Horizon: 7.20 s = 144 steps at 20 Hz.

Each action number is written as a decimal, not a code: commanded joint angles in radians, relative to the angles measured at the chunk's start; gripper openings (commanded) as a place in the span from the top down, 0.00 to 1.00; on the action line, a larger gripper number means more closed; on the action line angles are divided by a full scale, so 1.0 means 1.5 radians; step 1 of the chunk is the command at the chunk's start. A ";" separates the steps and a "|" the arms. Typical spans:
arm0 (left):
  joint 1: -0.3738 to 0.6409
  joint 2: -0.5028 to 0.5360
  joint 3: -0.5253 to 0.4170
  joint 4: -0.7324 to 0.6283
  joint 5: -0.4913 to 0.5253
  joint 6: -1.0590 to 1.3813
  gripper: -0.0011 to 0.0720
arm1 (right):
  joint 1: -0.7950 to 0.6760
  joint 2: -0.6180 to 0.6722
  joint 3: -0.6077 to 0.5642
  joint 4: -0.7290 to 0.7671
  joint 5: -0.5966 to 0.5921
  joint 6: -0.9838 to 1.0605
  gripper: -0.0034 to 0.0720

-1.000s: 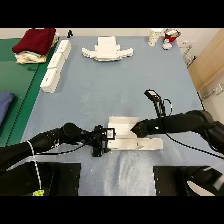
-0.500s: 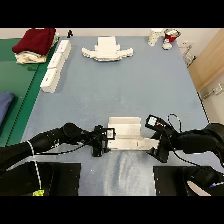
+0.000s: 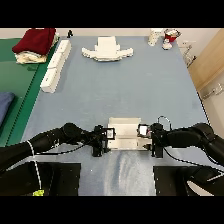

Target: Fold the box.

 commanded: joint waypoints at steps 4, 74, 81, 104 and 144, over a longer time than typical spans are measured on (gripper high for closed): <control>0.000 0.000 0.000 0.000 0.000 0.000 0.48 | 0.001 -0.018 -0.001 0.095 0.022 -0.087 0.75; 0.000 0.000 0.000 0.000 0.000 0.000 0.48 | -0.268 -0.048 -0.007 0.274 -0.204 0.632 0.33; 0.000 0.000 0.000 0.000 0.000 0.000 0.48 | -0.166 -0.052 0.003 0.262 -0.101 0.635 0.34; 0.000 0.000 0.000 0.000 0.000 0.000 0.48 | 0.230 -0.361 0.278 -0.276 -0.179 1.307 0.38; 0.000 0.000 0.000 0.000 0.000 0.000 0.48 | 0.125 -0.164 0.306 -0.420 -0.363 1.215 0.95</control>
